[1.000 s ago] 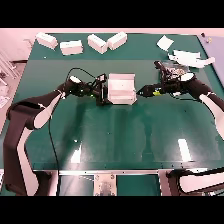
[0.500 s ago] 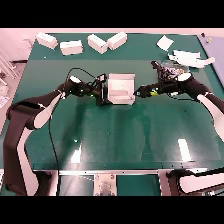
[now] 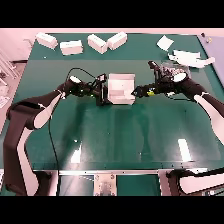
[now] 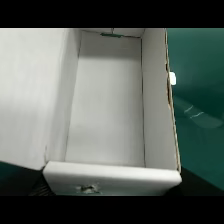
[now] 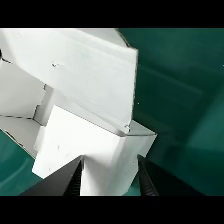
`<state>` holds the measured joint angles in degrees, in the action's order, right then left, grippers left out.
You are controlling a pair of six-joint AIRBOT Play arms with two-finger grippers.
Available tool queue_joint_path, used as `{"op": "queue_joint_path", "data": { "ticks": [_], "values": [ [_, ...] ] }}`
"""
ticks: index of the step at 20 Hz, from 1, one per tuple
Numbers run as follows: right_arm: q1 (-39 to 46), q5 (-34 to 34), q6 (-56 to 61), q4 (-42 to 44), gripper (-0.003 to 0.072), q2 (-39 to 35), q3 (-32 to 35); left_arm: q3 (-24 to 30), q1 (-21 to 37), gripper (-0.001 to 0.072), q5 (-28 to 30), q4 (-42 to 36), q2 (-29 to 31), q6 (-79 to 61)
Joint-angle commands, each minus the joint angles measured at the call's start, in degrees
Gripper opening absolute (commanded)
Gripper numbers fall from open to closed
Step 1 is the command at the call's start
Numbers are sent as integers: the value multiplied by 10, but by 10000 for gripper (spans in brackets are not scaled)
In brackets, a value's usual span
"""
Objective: Fold the box and place the chain.
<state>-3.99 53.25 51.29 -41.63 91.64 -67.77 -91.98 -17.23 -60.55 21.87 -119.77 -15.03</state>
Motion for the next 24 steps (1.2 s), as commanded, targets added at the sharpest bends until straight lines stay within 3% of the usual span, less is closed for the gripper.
{"op": "queue_joint_path", "data": {
  "ticks": [1,11,13,16,24],
  "values": [
    [-12,-21,13,-15,429,0,0,0,0,562,0,0,0,0],
    [-45,-44,144,-131,449,0,-19,0,0,562,0,0,0,0],
    [-45,-28,145,-131,449,0,-25,0,0,562,0,0,0,0],
    [-45,22,145,-131,520,0,-47,0,0,562,0,0,0,0],
    [-45,64,145,-135,518,1,-64,0,0,562,0,0,0,0]
  ]
}}
